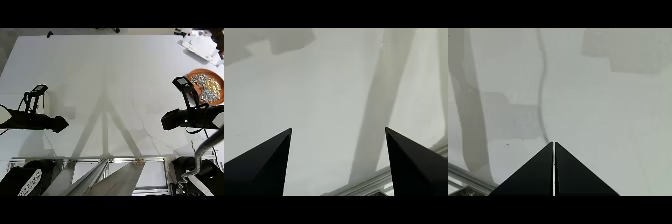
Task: Fold the box and place the chain.
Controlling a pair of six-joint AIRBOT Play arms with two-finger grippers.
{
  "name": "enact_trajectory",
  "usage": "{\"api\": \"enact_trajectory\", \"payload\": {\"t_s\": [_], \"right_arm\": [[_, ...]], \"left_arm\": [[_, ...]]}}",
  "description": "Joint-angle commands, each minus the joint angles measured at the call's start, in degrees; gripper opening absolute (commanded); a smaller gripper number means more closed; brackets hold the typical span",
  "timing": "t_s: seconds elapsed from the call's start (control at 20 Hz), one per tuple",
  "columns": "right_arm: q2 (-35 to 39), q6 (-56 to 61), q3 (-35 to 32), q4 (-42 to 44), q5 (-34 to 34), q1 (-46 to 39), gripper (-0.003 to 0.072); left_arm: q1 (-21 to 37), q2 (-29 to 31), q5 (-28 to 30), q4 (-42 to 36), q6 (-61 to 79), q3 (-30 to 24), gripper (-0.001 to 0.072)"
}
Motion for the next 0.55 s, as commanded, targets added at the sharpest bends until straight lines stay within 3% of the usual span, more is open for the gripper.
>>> {"api": "enact_trajectory", "payload": {"t_s": [0.0,0.5], "right_arm": [[0.0,0.2,0.0,0.3,0.1,0.0,0.0014],[0.0,0.2,0.0,1.7,0.3,0.0,0.0015]], "left_arm": [[-1.0,0.1,-0.4,-1.6,0.1,0.0,0.0636],[-1.0,0.1,-0.4,-1.6,0.1,0.0,0.0636]]}}
